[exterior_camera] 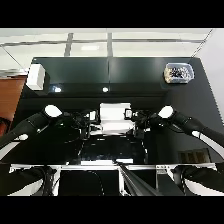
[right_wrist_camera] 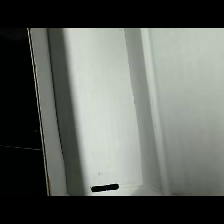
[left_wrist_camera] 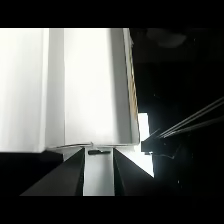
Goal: Fold the box and place the chain.
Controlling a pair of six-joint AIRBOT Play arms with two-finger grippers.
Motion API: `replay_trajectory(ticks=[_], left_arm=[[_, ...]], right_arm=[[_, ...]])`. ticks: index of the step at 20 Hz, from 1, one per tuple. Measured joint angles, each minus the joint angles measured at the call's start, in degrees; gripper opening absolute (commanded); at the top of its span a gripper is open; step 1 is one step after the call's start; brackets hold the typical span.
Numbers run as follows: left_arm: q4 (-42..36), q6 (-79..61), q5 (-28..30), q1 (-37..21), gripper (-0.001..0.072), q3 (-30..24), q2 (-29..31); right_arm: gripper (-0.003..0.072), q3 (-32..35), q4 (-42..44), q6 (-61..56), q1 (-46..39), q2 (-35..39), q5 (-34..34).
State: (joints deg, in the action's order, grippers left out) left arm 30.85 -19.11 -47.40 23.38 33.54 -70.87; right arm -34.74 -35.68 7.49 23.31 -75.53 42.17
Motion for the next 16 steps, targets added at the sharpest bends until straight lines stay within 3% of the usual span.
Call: replay_trajectory(ticks=[7, 8, 10, 11, 12, 13, 14, 15, 16], left_arm=[[-5.2, 0.31, 3.15, 3.56, 0.0203, 0.13, -2.51], [-5.49, 0.5, 3.3, 3.72, 0.0065, 0.2, -2.64], [-5.75, 0.79, 3.3, 3.91, 0.003, 0.2, -2.84], [-5.81, 0.96, 3.37, 3.96, 0.0146, 0.2, -2.86], [-5.88, 1.09, 3.41, 4.02, 0.0323, 0.22, -2.91], [-6.01, 1.16, 3.43, 4.02, 0.0332, 0.22, -2.95], [-5.99, 1.44, 3.58, 4.04, 0.0289, 0.22, -2.95], [-5.92, 1.49, 3.56, 4.04, 0.007, 0.22, -2.95], [-5.79, 1.53, 3.67, 4.04, 0.0092, 0.22, -2.95]], right_arm=[[0.0129, 0.0, -0.04, 0.07, 0.0, 0.0, 0.0], [0.0129, 0.0, -0.04, 0.04, -0.02, 0.0, 0.0], [0.013, 0.0, 0.13, -0.02, 0.0, 0.0, 0.0], [0.0129, 0.0, 0.11, -0.02, -0.02, 0.0, 0.0], [0.0129, 0.0, 0.11, -0.02, 0.0, 0.0, 0.0], [0.0129, 0.0, 0.09, 0.0, -0.02, 0.0, 0.0], [0.0129, 0.0, 0.07, 0.04, 0.0, 0.0, 0.0], [0.0129, 0.0, 0.02, 0.07, -0.02, 0.0, 0.0], [0.0129, 0.0, 0.04, 0.02, -0.02, 0.0, 0.0]])
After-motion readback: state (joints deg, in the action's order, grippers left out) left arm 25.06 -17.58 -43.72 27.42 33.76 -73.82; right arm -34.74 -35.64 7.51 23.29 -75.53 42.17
